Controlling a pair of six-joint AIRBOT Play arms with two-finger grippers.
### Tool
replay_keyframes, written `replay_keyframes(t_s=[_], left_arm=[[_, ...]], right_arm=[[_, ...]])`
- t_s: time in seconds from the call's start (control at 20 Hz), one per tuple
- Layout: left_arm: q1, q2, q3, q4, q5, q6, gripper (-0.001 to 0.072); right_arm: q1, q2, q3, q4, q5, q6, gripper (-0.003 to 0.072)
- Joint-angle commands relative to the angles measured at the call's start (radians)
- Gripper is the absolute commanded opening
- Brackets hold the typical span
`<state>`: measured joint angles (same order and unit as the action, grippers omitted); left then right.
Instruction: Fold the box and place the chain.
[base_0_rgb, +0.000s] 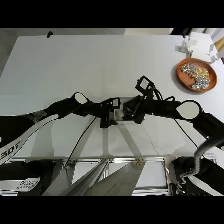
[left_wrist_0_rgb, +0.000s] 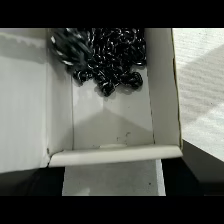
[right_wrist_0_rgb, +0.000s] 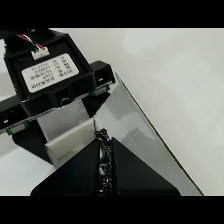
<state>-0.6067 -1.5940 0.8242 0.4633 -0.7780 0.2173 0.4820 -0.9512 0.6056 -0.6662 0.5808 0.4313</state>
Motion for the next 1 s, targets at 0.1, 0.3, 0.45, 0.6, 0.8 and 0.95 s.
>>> replay_keyframes(t_s=[0.1,0.3,0.45,0.6,0.8,0.95], left_arm=[[0.001,0.001,0.0,0.0,0.0,0.0,0.0206],[0.001,0.001,0.0,0.0,0.0,0.0,0.0206],[0.001,0.001,0.0,0.0,0.0,0.0,0.0206],[0.001,0.001,0.0,0.0,0.0,0.0,0.0206],[0.001,0.001,0.0,0.0,0.0,0.0,0.0206],[0.001,0.001,0.0,0.0,0.0,0.0,0.0206]], right_arm=[[0.072,-0.046,0.003,-0.179,-0.006,0.095,0.0126],[0.084,-0.039,0.005,-0.394,0.018,0.243,0.0254],[0.076,0.005,0.067,-0.51,0.122,0.252,0.0298],[0.047,0.023,0.215,-0.612,0.208,0.249,0.0284],[-0.033,-0.017,0.314,-0.612,0.095,0.191,0.0168],[-0.08,-0.117,0.314,-0.609,0.04,0.191,0.0049]])
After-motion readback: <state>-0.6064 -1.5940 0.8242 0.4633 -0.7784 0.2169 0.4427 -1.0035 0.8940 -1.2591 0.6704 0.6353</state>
